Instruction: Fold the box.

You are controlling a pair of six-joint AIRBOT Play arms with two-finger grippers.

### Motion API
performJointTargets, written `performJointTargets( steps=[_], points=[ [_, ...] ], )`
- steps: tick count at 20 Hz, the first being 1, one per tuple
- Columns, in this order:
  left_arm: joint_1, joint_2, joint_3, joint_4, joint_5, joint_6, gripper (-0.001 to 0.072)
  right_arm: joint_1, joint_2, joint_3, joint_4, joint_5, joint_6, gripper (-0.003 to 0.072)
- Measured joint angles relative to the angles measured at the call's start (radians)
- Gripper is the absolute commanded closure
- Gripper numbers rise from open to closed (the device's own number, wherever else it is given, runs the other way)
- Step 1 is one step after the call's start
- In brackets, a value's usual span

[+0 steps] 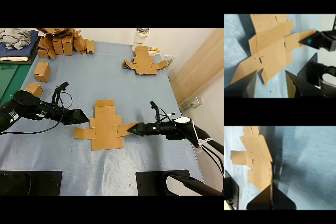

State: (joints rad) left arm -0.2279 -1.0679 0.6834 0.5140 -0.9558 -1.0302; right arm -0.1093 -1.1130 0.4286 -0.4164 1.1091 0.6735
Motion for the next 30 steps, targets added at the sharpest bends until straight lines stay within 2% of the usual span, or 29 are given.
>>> performJointTargets(
  steps=[3, 7, 13, 19, 27, 29, 30],
  points=[
    [0.063, -0.047, 0.0, -0.032, -0.023, 0.068, 0.0188, 0.073, 0.035, -0.031, 0.053, -0.05, -0.053, 0.0682],
    [0.139, -0.147, 0.017, -0.156, -0.047, 0.219, 0.0188, 0.13, 0.075, -0.06, 0.08, -0.079, -0.077, 0.0682],
    [0.174, -0.368, 0.154, -0.237, -0.158, 0.352, 0.0178, 0.167, 0.095, -0.071, 0.09, -0.087, -0.067, 0.0682],
    [0.176, -0.549, 0.275, -0.207, -0.239, 0.388, 0.0179, 0.172, 0.097, -0.072, 0.092, -0.089, -0.034, 0.0682],
    [0.093, -0.672, 0.421, -0.207, -0.379, 0.478, 0.0182, 0.173, 0.097, -0.072, 0.092, -0.098, 0.0, 0.0682],
    [0.069, -0.693, 0.45, -0.206, -0.426, 0.491, 0.026, 0.173, 0.097, -0.072, 0.092, -0.1, 0.007, 0.0682],
    [0.059, -0.701, 0.459, -0.203, -0.446, 0.5, 0.026, 0.173, 0.097, -0.072, 0.092, -0.101, 0.008, 0.0682]
  ],
)
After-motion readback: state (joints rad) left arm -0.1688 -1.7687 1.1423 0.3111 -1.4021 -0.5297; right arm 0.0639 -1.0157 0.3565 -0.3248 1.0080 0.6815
